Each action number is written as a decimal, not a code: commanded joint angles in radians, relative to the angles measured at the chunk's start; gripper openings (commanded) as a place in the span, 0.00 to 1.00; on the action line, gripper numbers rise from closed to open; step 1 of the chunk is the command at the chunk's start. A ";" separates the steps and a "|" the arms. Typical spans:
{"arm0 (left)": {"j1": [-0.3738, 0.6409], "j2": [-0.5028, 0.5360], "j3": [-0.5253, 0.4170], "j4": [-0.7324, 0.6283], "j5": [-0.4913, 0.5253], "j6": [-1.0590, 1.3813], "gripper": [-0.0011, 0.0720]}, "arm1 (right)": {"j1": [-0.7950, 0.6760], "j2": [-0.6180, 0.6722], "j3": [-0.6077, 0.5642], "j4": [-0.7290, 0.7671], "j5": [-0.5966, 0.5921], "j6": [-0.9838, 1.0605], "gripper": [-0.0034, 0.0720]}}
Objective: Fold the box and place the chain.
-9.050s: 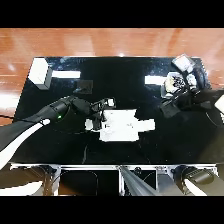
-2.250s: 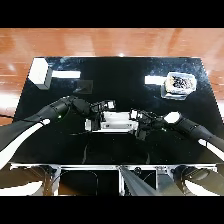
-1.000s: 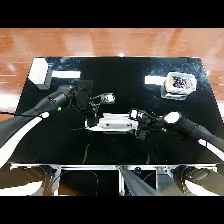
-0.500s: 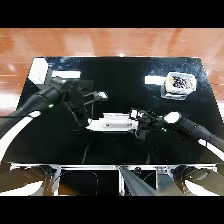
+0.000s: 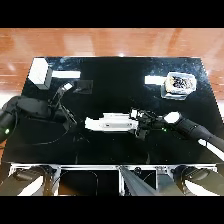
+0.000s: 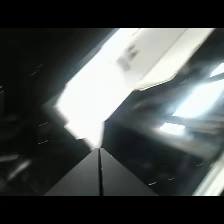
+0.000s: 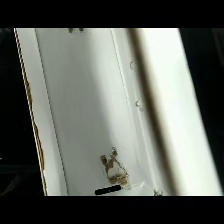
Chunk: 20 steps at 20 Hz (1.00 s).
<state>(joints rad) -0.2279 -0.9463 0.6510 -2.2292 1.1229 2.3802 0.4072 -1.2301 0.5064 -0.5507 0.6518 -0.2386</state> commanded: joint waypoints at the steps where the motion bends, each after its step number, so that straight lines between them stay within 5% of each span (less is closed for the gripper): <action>1: -0.107 0.043 -0.075 -0.119 -0.064 0.055 0.04 | 0.000 0.000 0.000 0.000 0.002 0.000 0.80; 5: -0.327 0.027 -0.076 -0.114 -0.435 0.016 0.04 | 0.000 0.000 0.000 0.000 0.002 0.000 0.80; 9: -0.434 -0.027 -0.075 -0.118 -0.725 -0.043 0.04 | 0.000 0.000 0.000 0.000 0.002 0.000 0.80; 20: -0.526 -0.124 -0.074 -0.119 -1.025 -0.175 0.04 | 0.000 0.000 0.000 0.000 0.002 0.000 0.80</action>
